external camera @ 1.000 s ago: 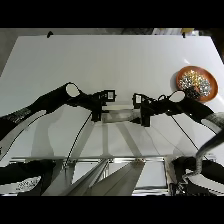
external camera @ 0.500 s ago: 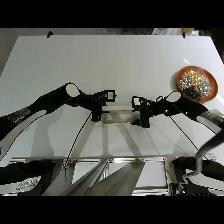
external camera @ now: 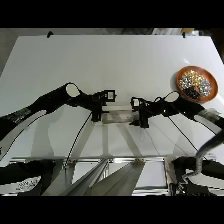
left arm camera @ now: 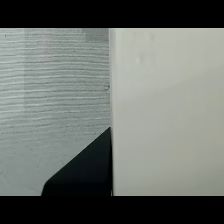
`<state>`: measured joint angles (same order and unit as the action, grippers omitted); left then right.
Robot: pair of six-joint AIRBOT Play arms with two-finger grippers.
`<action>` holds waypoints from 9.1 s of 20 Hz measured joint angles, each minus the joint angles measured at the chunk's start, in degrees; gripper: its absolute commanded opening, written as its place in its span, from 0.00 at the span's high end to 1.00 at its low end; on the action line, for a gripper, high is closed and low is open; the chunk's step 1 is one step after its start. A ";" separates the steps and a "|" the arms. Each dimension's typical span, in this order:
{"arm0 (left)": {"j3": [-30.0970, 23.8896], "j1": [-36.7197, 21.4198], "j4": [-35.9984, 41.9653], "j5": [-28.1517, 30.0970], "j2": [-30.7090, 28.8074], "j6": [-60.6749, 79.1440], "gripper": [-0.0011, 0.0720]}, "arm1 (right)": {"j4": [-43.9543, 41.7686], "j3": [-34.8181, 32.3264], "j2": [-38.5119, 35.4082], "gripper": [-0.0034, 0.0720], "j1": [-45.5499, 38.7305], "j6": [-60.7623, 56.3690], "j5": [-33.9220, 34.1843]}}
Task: Fold the box and place the chain.
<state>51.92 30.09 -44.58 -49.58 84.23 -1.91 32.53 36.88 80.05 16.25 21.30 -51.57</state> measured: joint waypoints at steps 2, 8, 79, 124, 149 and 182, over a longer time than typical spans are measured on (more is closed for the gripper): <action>0.00 0.00 -0.02 0.00 0.00 0.00 0.97 | 0.00 0.02 0.59 0.17 0.52 0.17 0.28; 0.00 0.00 -0.02 -0.07 0.00 0.00 0.97 | 0.26 0.04 1.44 0.44 1.22 0.33 0.90; 0.00 7.15 -3.76 18.60 -2.54 -43.56 0.98 | 0.74 0.07 1.62 0.51 1.33 0.11 1.36; -8.61 2.05 -16.39 2.99 -8.92 -9.90 0.63 | 0.85 0.07 1.62 0.51 1.36 0.20 1.36; -8.61 7.32 -4.96 11.61 -5.81 -8.41 0.48 | 0.81 0.04 1.62 0.51 1.36 0.15 1.40; -13.57 -9.31 -11.34 -2.97 -11.21 -76.54 0.98 | 0.87 0.04 1.62 0.51 1.36 0.22 1.36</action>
<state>38.35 20.78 -55.92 -52.56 73.01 -78.46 33.41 36.93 81.67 17.61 21.52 -50.22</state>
